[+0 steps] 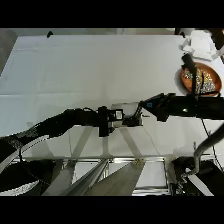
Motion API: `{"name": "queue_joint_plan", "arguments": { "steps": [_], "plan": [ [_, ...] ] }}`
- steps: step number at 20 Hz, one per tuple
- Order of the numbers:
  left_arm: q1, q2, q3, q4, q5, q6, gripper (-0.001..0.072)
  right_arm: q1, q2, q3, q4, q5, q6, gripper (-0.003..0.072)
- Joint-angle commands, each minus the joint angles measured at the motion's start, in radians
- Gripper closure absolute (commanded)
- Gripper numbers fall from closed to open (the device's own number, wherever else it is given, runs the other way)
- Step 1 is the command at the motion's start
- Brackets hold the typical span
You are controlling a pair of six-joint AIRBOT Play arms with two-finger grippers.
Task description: Fold the box and place the chain.
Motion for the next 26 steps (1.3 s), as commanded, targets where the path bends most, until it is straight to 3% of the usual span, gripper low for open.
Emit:
{"name": "queue_joint_plan", "arguments": {
  "steps": [1, 12, 15, 20, 26],
  "plan": [
    [0.0, 0.0, 0.0, 0.0, 0.0, 0.0, 0.0574, 0.035, -0.044, -0.09, -0.074, -0.038, 0.014, 0.0663],
    [0.0, 0.0, 0.0, 0.0, 0.0, 0.0, 0.0574, 0.062, -0.255, -0.135, -0.171, -0.153, 0.014, 0.0661],
    [0.0, 0.0, 0.0, 0.0, 0.0, 0.0, 0.0574, 0.062, -0.293, -0.135, -0.18, -0.163, 0.013, 0.056],
    [0.0, 0.0, 0.0, 0.0, 0.0, 0.0, 0.0574, 0.034, -0.216, -0.135, -0.179, -0.142, 0.007, 0.056],
    [0.0, 0.0, 0.0, 0.0, 0.0, 0.0, 0.0574, -0.232, -0.058, -0.135, -0.192, -0.015, -0.161, 0.0562]
  ]
}}
